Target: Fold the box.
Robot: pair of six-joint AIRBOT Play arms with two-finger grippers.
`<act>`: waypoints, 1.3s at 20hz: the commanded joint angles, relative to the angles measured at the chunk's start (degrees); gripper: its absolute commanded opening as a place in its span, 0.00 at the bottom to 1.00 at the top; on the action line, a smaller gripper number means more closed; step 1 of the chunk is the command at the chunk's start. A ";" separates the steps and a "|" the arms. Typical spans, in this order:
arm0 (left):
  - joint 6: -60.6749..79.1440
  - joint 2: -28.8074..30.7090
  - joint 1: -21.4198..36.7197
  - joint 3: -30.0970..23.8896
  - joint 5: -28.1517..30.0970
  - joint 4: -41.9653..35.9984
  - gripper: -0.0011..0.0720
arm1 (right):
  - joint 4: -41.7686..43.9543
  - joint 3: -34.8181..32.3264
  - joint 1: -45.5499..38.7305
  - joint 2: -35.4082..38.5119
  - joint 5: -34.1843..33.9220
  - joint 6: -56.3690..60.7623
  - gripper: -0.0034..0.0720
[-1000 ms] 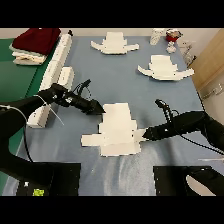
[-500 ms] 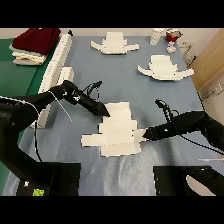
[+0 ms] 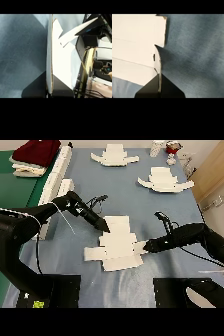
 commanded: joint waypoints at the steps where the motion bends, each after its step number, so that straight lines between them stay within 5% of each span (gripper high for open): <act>1: 1.42 -0.02 -0.59 0.07 -0.59 0.28 0.04 | -0.04 -0.02 -0.02 0.02 0.70 -0.48 0.07; 3: 3.06 0.00 -0.68 0.07 -0.63 0.11 0.03 | -2.16 0.02 -0.02 0.04 2.08 -0.59 0.38; 12: 16.92 10.34 -3.17 0.00 7.41 -2.47 0.03 | -35.76 8.28 -0.26 0.04 3.74 20.11 0.48; 19: 26.84 23.17 -8.70 -10.62 19.76 -2.54 0.03 | -43.23 14.80 -0.26 0.04 5.49 35.41 0.48; 26: 36.85 42.47 -22.86 -28.76 50.29 -2.69 0.03 | -43.25 14.80 -0.24 0.02 9.22 43.80 0.48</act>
